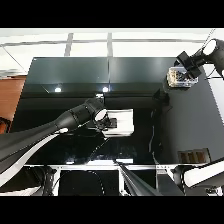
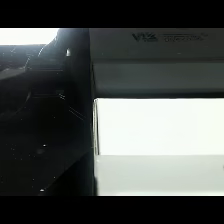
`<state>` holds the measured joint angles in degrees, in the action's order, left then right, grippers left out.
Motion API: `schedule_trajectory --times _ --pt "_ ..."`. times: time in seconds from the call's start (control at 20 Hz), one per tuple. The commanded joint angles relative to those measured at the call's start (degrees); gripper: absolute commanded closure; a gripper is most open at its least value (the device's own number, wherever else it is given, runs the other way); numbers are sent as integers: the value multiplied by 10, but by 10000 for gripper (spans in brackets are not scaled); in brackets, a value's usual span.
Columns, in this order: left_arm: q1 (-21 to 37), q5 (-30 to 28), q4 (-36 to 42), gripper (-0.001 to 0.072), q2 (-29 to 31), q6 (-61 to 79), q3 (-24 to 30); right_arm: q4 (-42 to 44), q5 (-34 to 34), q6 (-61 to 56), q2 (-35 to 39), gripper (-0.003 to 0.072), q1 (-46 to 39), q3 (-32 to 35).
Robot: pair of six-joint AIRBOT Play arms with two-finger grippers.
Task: Fold the box and place the chain.
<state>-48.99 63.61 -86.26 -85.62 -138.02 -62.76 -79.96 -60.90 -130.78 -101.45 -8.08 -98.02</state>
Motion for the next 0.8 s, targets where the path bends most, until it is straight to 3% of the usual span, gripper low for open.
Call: schedule_trajectory --times 0.0,0.45,0.75 --pt "0 1 0 684 0 0 0 45 -42 -38 -64 62 -15 -60" --pt "0 1 0 684 0 0 0 48 3 -40 -82 62 -31 -60" --pt "0 1 0 684 0 0 0 48 -6 -29 -116 62 -26 -60"
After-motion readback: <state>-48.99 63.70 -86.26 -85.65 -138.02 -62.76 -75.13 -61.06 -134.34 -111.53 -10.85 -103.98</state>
